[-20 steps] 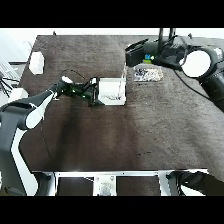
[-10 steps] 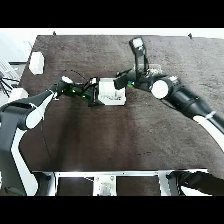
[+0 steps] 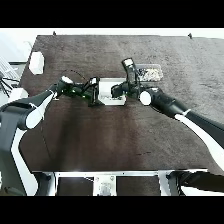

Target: Fold the box and place the chain.

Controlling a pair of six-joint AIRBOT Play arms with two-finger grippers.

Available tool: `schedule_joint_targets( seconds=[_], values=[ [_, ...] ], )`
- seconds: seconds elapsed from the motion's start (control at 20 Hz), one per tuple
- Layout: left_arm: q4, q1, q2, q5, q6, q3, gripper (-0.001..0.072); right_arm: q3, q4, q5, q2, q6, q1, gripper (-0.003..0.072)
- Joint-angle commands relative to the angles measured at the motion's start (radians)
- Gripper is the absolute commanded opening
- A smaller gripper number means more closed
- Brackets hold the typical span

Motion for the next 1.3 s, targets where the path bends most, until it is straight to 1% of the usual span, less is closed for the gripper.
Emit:
schedule_joint_targets(
  seconds=[0.0,0.1,0.15,0.25,0.3,0.35,0.4,0.45,0.5,0.6,0.65,0.7,0.8,0.95,1.05,1.1,1.15,1.25],
  values=[
    [0.000,0.001,0.000,0.000,0.000,0.001,0.0290,0.006,-0.003,-0.002,0.123,-0.048,-0.016,0.0434],
    [0.000,0.001,0.000,0.000,0.000,0.001,0.0290,0.006,-0.016,-0.002,0.202,-0.103,-0.056,0.0430],
    [0.000,0.001,0.000,0.000,0.000,0.001,0.0290,0.007,-0.019,-0.003,0.222,-0.145,-0.084,0.0413],
    [0.000,0.001,0.000,0.000,0.000,0.001,0.0290,0.010,-0.018,-0.003,0.228,-0.225,-0.158,0.0339],
    [0.000,0.001,0.000,0.000,0.000,0.001,0.0290,0.014,-0.017,-0.004,0.220,-0.267,-0.194,0.0204],
    [0.000,0.001,0.000,0.000,0.000,0.001,0.0290,0.018,-0.015,-0.013,0.208,-0.302,-0.222,0.0130],
    [0.000,0.001,0.000,0.000,0.000,0.001,0.0290,0.027,-0.013,-0.013,0.189,-0.338,-0.246,0.0089],
    [0.000,0.001,0.000,0.000,0.000,0.001,0.0290,0.040,-0.010,-0.013,0.167,-0.363,-0.264,0.0079],
    [0.000,0.001,0.000,0.000,0.000,0.001,0.0290,0.060,-0.005,-0.003,0.137,-0.391,-0.282,0.0048],
    [0.000,0.001,0.000,0.000,0.000,0.001,0.0290,0.118,0.007,0.058,0.067,-0.452,-0.303,0.0028],
    [0.000,0.001,0.000,0.000,0.000,0.001,0.0290,0.152,0.040,0.096,0.027,-0.505,-0.311,0.0027],
    [0.000,0.001,0.000,0.000,0.000,0.001,0.0290,0.180,0.086,0.125,-0.009,-0.572,-0.317,0.0028],
    [0.000,0.001,0.000,0.000,0.000,0.001,0.0290,0.235,0.245,0.200,-0.082,-0.743,-0.340,0.0027],
    [0.000,0.001,0.000,0.000,0.000,0.001,0.0290,0.317,0.660,0.388,-0.195,-1.112,-0.413,0.0029],
    [0.000,0.001,0.000,0.000,0.000,0.001,0.0290,0.368,0.893,0.505,-0.274,-1.239,-0.470,0.0031],
    [0.000,0.001,0.000,0.000,0.000,0.001,0.0290,0.394,0.952,0.570,-0.308,-1.256,-0.488,0.0032],
    [0.000,0.001,0.000,0.000,0.000,0.001,0.0290,0.421,0.972,0.639,-0.340,-1.257,-0.497,0.0032],
    [0.000,0.001,0.000,0.000,0.000,0.001,0.0290,0.451,0.970,0.710,-0.384,-1.256,-0.492,0.0032]
  ],
)
